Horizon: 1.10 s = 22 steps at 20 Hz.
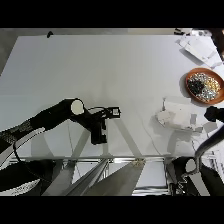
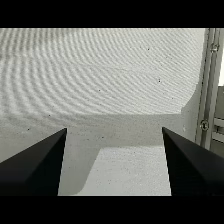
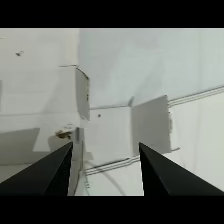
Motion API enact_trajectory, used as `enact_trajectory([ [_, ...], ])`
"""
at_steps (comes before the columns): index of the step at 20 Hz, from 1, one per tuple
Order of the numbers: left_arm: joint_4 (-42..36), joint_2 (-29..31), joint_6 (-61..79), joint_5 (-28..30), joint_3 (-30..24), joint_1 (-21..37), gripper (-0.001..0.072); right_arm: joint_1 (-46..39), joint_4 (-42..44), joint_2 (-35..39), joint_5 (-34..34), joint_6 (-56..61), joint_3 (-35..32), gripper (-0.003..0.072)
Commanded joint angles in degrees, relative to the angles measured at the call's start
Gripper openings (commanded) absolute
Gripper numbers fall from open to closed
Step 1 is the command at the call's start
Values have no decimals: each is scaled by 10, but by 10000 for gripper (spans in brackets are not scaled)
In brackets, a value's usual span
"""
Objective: Fold the box and place the chain.
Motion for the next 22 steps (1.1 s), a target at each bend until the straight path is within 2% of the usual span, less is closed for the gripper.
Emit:
enact_trajectory([
  [1, 0, 0, 0, 0, 0, 0, 634, 0, -88, -19, 16, 21, 0, 478],
  [4, 0, 0, 0, 0, 0, 0, 634, 0, -104, -73, 46, 21, 0, 495],
  [5, 0, 0, 0, 0, 0, 0, 634, 0, -119, -89, 46, 23, 0, 542],
  [6, 0, 0, 0, 0, 0, 0, 634, 0, -136, -99, 44, 32, 0, 550],
  [15, 0, 0, 0, 0, 0, 0, 634, 0, -143, -177, -17, 27, 0, 547],
  [18, 0, 0, 0, 0, 0, 0, 634, 0, -116, -196, -49, 13, 0, 523],
  [20, 0, 0, 0, 0, 0, 0, 634, 0, -112, -198, -56, 3, 0, 460],
  [21, 0, 0, 0, 0, 0, 0, 634, 0, -112, -198, -57, -2, 0, 456],
  [22, 0, 0, 0, 0, 0, 0, 634, 0, -110, -198, -55, -4, 0, 411],
])
